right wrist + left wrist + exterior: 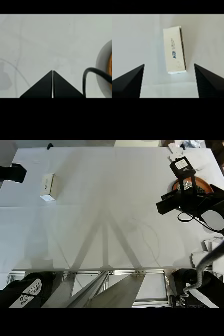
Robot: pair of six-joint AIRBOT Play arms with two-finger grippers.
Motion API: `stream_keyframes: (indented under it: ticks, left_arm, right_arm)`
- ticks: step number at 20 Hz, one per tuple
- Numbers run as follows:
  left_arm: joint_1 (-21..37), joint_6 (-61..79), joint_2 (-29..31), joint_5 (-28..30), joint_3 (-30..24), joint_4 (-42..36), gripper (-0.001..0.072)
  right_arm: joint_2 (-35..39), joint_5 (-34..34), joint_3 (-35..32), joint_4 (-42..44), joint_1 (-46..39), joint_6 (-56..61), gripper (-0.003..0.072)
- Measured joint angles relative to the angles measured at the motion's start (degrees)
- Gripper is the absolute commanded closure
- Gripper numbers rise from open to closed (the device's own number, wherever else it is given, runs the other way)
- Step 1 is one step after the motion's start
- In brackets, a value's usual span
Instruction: Fold the box and place the chain.
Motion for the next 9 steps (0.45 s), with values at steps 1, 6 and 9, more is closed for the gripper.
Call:
stream_keyframes:
  ticks: [1, 6, 9]
  left_arm:
    - [0.0, 0.0, 0.4, 0.0, 0.0, 0.0, 0.0005]
    - [0.0, 0.1, 1.4, 0.0, 0.0, -0.1, 0.0005]
    - [0.0, 0.2, 1.6, 0.0, 0.0, -0.1, 0.0005]
  right_arm:
    - [0.0, 0.0, 0.0, 0.0, 0.0, 0.0, 0.0677]
    - [0.0, 0.0, 0.0, 0.0, 0.0, 0.0, 0.0677]
    - [0.0, 0.0, 0.0, 0.0, 0.0, 0.0, 0.0677]
